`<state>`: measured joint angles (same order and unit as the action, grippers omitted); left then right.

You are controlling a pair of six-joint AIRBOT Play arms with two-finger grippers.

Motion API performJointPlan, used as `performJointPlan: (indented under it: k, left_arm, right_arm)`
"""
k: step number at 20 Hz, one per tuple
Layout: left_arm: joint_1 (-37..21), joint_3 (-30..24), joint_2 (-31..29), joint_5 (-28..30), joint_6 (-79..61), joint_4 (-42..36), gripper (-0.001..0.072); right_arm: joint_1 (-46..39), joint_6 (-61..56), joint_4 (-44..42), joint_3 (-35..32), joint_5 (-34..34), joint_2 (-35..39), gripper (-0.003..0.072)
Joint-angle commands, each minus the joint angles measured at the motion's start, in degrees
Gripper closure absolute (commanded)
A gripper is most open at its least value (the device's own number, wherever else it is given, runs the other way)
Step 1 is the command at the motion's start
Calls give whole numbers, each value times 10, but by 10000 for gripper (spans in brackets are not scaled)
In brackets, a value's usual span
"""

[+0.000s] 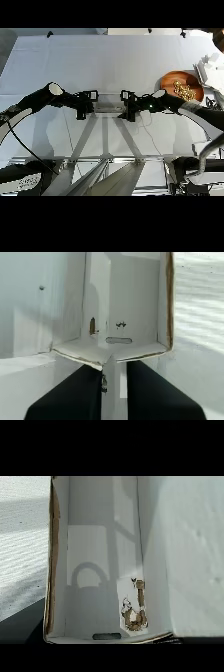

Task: Fold the box and place the chain.

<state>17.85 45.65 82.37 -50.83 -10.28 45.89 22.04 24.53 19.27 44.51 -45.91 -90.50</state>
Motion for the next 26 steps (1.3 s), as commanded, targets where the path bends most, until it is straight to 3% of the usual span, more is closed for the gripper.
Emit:
performJointPlan:
  k: [1, 9, 11, 12, 14, 15, 17, 18, 19, 21, 26]
  left_arm:
    - [1, 0, 0, -2, 0, -5, 570]
    - [1, 0, 0, -2, 0, -78, 574]
    - [1, 0, 0, -2, 0, -78, 546]
    - [1, 0, 0, -2, 0, -78, 496]
    - [1, 0, 0, -2, 0, -78, 203]
    - [1, 0, 1, -2, 1, -78, 98]
    - [1, 0, 0, -6, 2, -77, 76]
    - [1, 0, 0, -11, 2, -77, 96]
    - [1, 0, 0, -20, 2, -77, 271]
    - [1, 0, -2, -49, 2, -77, 713]
    - [1, 0, -51, -81, 50, -29, 706]
  right_arm:
    - [0, 0, 0, 0, 0, 0, 306]
    - [0, 0, 0, 0, 0, 0, 306]
    - [0, 0, 0, 0, 0, 0, 306]
    - [0, 0, 0, 0, 0, 0, 306]
    - [0, 0, 0, 0, 0, 0, 306]
    - [0, 0, 0, 0, 0, 0, 306]
    - [0, 0, 0, 0, 0, 0, 306]
    - [0, 0, 0, 0, 0, 0, 306]
    - [0, 0, 0, 0, 0, 0, 306]
    - [0, 0, 0, 0, 0, 0, 306]
    - [0, 0, 0, 0, 0, 0, 306]
